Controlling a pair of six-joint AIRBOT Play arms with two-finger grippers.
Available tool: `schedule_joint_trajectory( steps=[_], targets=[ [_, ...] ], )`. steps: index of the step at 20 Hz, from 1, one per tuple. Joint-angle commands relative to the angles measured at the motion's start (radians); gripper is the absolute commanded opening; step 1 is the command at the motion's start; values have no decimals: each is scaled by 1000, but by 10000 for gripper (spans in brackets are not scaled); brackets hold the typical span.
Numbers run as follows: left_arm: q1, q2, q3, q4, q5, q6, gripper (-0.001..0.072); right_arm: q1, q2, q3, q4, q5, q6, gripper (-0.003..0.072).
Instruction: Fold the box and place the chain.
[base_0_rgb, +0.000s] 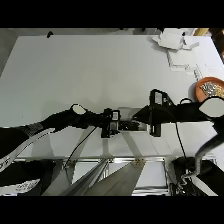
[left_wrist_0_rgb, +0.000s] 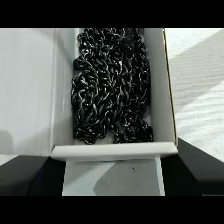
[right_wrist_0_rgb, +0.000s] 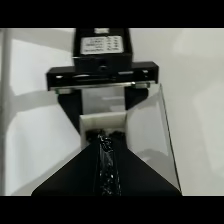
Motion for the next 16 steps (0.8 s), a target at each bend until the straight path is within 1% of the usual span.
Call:
schedule_joint_trajectory(
  steps=[1, 3, 4, 5, 7, 9, 10, 11, 12, 13, 14, 16],
  targets=[
    [0, 0, 0, 0, 0, 0, 206, 87, -71, 1, -96, -130, 122, 61],
    [0, 0, 0, 0, 0, 0, 206, 101, -115, 6, -127, -134, 129, 82],
    [0, 0, 0, 0, 0, 0, 206, 100, -130, 26, -153, -122, 146, 202],
    [0, 0, 0, 0, 0, 0, 206, 100, -139, 59, -194, -113, 198, 232],
    [0, 0, 0, 0, 0, 0, 206, 100, -151, 167, -314, -55, 282, 231],
    [0, 0, 0, 0, 0, 0, 206, 100, -180, 298, -416, 27, 310, 216],
    [0, 0, 0, 0, 0, 0, 206, 100, -196, 349, -442, 44, 310, 188],
    [0, 0, 0, 0, 0, 0, 206, 100, -214, 386, -449, 40, 308, 106],
    [0, 0, 0, 0, 0, 0, 206, 100, -233, 399, -447, 12, 308, 90],
    [0, 0, 0, 0, 0, 0, 206, 100, -254, 399, -447, -8, 308, 90],
    [0, 0, 0, 0, 0, 0, 206, 100, -285, 399, -447, -1, 309, 89],
    [0, 0, 0, 0, 0, 0, 206, 101, -348, 395, -442, 51, 309, 89]
  ],
)
